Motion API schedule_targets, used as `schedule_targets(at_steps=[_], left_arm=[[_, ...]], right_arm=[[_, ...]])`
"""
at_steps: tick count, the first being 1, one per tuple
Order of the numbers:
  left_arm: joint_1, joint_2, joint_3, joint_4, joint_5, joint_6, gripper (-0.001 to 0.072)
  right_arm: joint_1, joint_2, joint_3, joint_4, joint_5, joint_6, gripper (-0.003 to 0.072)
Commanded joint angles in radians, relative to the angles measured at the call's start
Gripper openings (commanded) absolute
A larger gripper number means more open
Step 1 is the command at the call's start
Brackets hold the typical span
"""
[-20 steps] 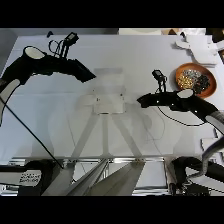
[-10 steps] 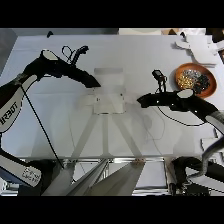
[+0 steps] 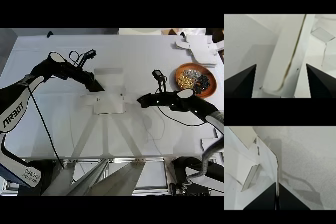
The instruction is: Fold the box and place the chain.
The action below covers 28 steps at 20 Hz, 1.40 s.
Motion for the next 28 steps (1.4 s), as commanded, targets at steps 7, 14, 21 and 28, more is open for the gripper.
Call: schedule_targets(at_steps=[7, 14, 21, 28], left_arm=[[-0.011, -0.027, 0.001, -0.029, -0.019, 0.045, 0.0012], [-0.011, -0.026, 0.001, -0.041, -0.037, 0.042, 0.0014], [-0.012, -0.026, 0.001, -0.048, -0.034, 0.04, 0.0014], [-0.013, -0.026, 0.001, -0.086, -0.033, 0.037, 0.0014]], right_arm=[[0.001, 0.0, 0.0, 0.0, 0.0, 0.0, 0.0012], [0.001, 0.0, 0.0, 0.0, 0.0, 0.0, 0.0012], [0.001, 0.0, 0.0, 0.0, 0.0, 0.0, 0.0013], [0.001, 0.0, 0.0, 0.0, -0.001, 0.0, 0.0013]])
